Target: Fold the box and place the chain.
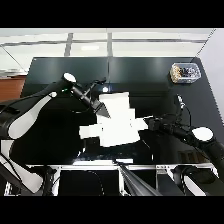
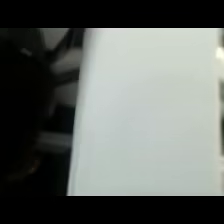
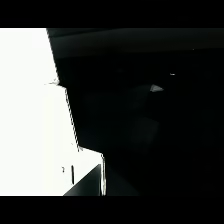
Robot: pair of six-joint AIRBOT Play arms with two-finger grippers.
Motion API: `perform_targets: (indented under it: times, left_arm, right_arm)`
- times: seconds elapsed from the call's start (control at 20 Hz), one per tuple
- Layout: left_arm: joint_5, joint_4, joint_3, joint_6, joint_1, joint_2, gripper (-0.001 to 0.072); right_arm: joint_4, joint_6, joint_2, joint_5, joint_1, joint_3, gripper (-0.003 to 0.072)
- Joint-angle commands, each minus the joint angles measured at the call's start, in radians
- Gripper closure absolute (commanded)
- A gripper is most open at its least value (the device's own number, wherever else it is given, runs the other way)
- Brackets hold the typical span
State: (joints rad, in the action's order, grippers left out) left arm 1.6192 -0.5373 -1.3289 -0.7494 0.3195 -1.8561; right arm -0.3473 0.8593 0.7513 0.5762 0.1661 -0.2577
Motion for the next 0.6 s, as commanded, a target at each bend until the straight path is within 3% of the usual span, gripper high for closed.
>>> perform_targets:
  times: [0.0,0.1,0.15,0.2,0.25,0.35,0.55]
  left_arm:
    - [0.029,-0.162,-0.055,0.037,0.049,-0.003,0.0444]
    - [0.004,-0.161,-0.067,0.041,0.05,-0.003,0.0647]
    - [0.002,-0.162,-0.074,0.041,0.045,-0.003,0.0649]
    - [0.001,-0.161,-0.081,0.04,0.039,-0.003,0.0682]
    - [0.001,-0.161,-0.089,0.037,0.03,-0.002,0.0682]
    - [0.002,-0.162,-0.099,0.003,0.01,0.001,0.0683]
    - [0.009,-0.201,-0.096,-0.058,-0.008,0.053,0.0686]
  right_arm:
    - [-0.013,-0.001,-0.001,-0.004,0.001,0.0,0.0675]
    - [-0.013,-0.001,-0.001,-0.004,0.001,0.0,0.0673]
    - [-0.013,0.0,-0.001,-0.004,0.001,0.0,0.0608]
    - [-0.013,0.0,-0.001,0.001,0.0,0.0,0.0293]
    - [-0.021,-0.001,-0.001,0.015,0.0,-0.002,0.0027]
    - [-0.146,-0.012,-0.001,0.109,0.0,-0.04,0.0006]
    - [-0.536,-0.012,-0.001,0.346,0.0,-0.222,0.0006]
